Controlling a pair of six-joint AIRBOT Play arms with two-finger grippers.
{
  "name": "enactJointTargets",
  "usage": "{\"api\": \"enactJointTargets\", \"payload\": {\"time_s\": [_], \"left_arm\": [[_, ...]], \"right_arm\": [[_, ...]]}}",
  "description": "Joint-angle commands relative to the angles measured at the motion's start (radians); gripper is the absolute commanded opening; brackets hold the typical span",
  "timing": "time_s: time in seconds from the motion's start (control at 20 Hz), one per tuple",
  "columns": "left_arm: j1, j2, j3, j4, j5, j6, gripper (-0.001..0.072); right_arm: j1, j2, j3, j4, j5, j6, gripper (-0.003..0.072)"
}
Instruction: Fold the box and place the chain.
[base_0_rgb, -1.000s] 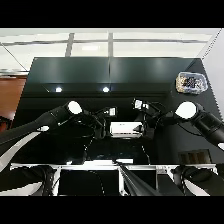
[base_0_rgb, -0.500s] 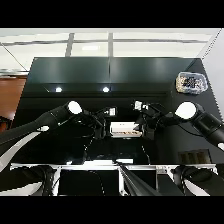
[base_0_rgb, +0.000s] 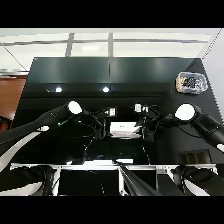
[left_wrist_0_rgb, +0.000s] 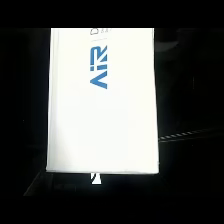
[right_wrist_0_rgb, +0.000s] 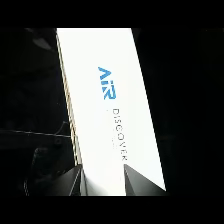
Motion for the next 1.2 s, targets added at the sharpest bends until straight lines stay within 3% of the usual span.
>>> {"api": "enactJointTargets", "payload": {"time_s": [0.0, 0.9, 1.15], "left_arm": [[-0.001, -0.001, 0.000, 0.000, 0.000, -0.001, 0.0398], [-0.001, -0.001, 0.000, 0.000, 0.000, -0.001, 0.0398], [-0.001, -0.001, 0.000, 0.000, 0.000, -0.001, 0.0398]], "right_arm": [[0.001, 0.000, 0.001, 0.017, -0.002, 0.000, 0.0327], [0.000, 0.002, -0.032, 0.043, 0.011, 0.051, 0.0326], [-0.083, 0.064, 0.027, 0.061, 0.153, 0.272, 0.0325]]}}
